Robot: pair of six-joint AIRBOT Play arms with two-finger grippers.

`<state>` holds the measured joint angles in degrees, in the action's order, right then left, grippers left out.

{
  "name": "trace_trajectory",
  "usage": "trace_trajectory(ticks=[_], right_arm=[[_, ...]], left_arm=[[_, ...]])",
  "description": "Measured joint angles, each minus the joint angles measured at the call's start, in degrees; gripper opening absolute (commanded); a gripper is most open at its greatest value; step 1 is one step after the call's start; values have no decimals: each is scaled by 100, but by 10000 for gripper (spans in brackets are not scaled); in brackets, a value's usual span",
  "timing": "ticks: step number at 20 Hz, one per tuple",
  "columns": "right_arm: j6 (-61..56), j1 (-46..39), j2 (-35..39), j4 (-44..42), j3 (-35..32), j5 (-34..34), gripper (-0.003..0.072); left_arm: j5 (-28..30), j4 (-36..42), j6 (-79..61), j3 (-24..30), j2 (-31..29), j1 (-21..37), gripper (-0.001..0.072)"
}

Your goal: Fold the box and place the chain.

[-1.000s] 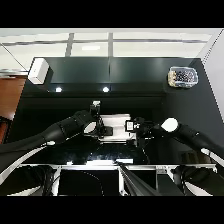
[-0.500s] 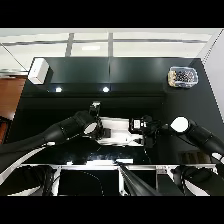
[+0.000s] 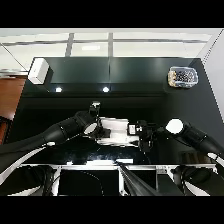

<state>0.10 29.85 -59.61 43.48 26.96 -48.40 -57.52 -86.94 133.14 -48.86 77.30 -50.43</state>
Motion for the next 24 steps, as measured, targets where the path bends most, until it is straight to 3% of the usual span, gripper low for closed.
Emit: trace_trajectory(ticks=[1, 2, 3, 10, 16, 17, 18, 19, 20, 22, 24], right_arm=[[-72, 44, -17, -2, -2, 7, 300], [-170, 94, -42, -44, 0, 24, 210], [-251, 149, -66, -92, -2, 50, 193], [-494, 474, -258, -651, -2, 743, 193], [-560, 518, -295, -776, -2, 887, 193], [-568, 518, -295, -778, -2, 894, 232], [-570, 520, -295, -787, -2, 903, 358], [-568, 525, -295, -793, -2, 909, 347], [-568, 525, -295, -791, -2, 909, 191], [-573, 525, -295, -789, -2, 931, 211], [-573, 525, -295, -789, -2, 960, 81]], left_arm=[[0, 0, 0, 0, 0, 2, 33], [-2, -2, 0, 0, 0, 2, 33], [-4, -2, 0, 0, 0, 0, 33], [-13, -9, 9, 0, 0, 2, 33], [-11, 7, 7, 0, 0, 2, 33], [-9, 9, 7, 0, 0, 2, 33], [-9, 13, 7, 0, 0, 2, 33], [-9, 17, 7, 0, 0, 2, 33], [-9, 17, 7, 0, 0, 2, 33], [-7, 20, 0, 0, 0, 2, 33], [-4, 24, -4, 0, 0, 2, 33]])
